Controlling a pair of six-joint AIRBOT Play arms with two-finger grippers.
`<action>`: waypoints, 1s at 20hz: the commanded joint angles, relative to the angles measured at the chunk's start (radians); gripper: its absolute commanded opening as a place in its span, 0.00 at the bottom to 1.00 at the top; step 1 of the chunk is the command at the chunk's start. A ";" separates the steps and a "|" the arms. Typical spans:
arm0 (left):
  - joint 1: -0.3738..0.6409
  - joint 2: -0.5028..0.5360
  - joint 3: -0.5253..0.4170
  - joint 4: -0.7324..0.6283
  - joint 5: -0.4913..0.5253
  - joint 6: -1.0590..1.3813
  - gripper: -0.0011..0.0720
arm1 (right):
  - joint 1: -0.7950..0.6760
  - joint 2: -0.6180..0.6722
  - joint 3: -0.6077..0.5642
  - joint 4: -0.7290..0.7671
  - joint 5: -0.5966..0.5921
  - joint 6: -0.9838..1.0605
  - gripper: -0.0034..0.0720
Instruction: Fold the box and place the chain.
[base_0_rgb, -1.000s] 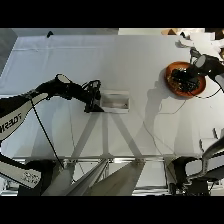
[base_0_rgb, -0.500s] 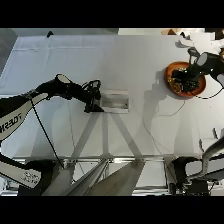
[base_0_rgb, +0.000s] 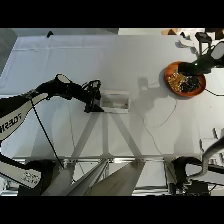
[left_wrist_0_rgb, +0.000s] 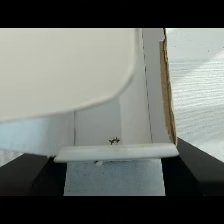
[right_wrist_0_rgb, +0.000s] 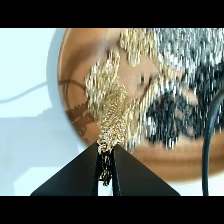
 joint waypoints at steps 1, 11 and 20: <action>0.000 0.000 0.000 0.000 0.000 0.000 0.37 | 0.003 0.150 -0.158 0.002 0.019 -0.007 0.05; 0.000 0.000 0.000 0.000 0.000 0.000 0.37 | 0.269 0.315 -0.447 0.005 0.003 -0.019 0.05; 0.000 0.000 0.000 0.000 0.000 0.000 0.37 | 0.627 0.255 -0.447 0.005 -0.150 0.166 0.05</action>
